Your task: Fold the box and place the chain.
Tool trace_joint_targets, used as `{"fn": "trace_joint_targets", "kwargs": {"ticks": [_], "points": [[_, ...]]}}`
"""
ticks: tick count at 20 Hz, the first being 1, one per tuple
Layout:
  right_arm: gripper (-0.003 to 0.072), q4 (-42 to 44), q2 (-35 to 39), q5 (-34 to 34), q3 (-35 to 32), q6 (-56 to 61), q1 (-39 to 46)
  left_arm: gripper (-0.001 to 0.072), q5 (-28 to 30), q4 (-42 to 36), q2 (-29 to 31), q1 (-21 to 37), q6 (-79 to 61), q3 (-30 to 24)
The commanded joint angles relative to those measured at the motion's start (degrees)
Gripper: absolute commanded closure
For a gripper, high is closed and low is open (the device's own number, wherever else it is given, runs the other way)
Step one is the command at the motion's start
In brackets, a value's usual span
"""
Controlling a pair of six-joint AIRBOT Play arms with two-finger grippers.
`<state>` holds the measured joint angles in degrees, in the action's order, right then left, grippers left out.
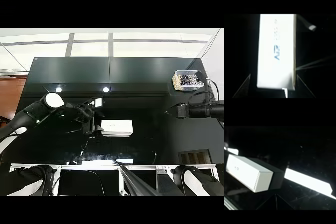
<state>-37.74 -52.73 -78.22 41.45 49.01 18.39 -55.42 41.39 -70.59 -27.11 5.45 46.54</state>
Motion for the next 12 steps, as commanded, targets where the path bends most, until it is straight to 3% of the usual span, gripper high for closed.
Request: {"fn": "trace_joint_targets", "kwargs": {"ticks": [1, 5, 12], "points": [[0.0677, 3.23, 0.59, -0.94, -2.01, -1.68, 3.98, -0.0001, 3.50, 0.09, -2.49, -5.77, 9.16, 4.94], [0.0677, 3.30, 0.59, -0.98, -2.01, 0.59, 3.98, -0.0001, 3.89, 0.85, -7.63, -9.01, 16.48, 8.76], [0.0677, 3.21, 0.59, -1.14, -2.01, 0.74, 3.98, -0.0001, 3.30, 2.34, -10.21, -11.63, 17.25, 8.96]]}}
